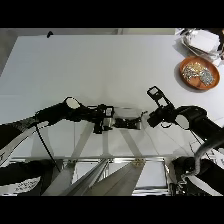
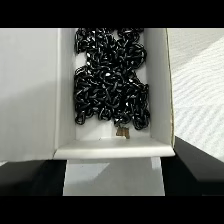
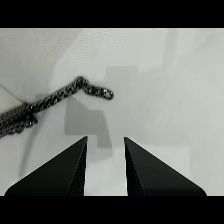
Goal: Fold the box and place the chain.
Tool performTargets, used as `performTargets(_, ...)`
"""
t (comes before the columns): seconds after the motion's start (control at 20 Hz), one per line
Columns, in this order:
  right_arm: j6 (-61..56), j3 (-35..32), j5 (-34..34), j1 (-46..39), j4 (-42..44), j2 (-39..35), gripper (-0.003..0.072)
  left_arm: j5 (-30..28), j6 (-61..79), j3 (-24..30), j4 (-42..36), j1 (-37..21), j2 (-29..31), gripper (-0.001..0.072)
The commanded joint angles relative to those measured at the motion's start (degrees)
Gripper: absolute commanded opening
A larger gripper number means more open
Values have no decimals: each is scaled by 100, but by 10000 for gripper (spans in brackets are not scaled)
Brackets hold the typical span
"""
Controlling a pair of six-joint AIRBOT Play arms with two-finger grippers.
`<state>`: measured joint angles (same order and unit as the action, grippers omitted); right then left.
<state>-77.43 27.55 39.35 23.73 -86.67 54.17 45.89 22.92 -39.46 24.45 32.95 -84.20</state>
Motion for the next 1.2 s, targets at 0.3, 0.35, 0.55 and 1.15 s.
performTargets(0.3, 769, 101, -579, -164, 686, 800, 256, 0, 0, -7, 0, 0, 0, 313)
performTargets(0.35, 868, 101, -612, -164, 752, 804, 255, 0, 0, -7, 0, 0, 0, 313)
performTargets(0.55, 898, 101, -787, -164, 785, 826, 237, 0, 0, -7, 0, 0, 0, 313)
performTargets(1.15, 894, 103, -920, -164, 785, 1163, 111, 0, 0, -7, 0, 0, 0, 313)
